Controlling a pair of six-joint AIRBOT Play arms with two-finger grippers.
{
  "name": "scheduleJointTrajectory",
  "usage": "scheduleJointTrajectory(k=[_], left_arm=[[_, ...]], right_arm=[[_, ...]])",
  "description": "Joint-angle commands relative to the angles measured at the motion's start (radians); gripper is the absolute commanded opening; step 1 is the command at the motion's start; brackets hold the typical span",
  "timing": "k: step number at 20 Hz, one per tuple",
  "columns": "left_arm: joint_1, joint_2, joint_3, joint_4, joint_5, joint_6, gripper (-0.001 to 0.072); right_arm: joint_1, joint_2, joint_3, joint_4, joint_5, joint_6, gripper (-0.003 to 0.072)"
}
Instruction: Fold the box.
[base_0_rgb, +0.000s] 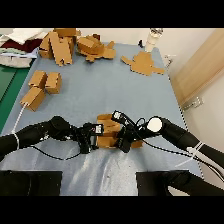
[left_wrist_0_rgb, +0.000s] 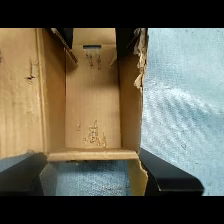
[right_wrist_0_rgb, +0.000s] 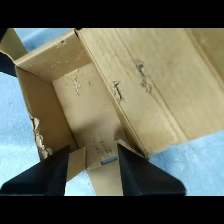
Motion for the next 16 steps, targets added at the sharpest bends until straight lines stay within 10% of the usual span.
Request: scheduleJointTrajectory(k=[1,11,16], left_arm=[[0.000,-0.001,0.000,0.000,0.000,-0.001,0.0482],[0.000,-0.001,0.000,0.000,0.000,0.000,0.0482],[0.000,-0.001,0.000,0.000,0.000,-0.001,0.0482]], right_arm=[[0.001,-0.019,0.000,0.000,0.005,0.000,0.0521],[0.001,0.049,0.001,-0.093,0.007,0.105,0.0514],[0.000,0.145,0.001,-0.421,0.056,0.449,0.0120]])
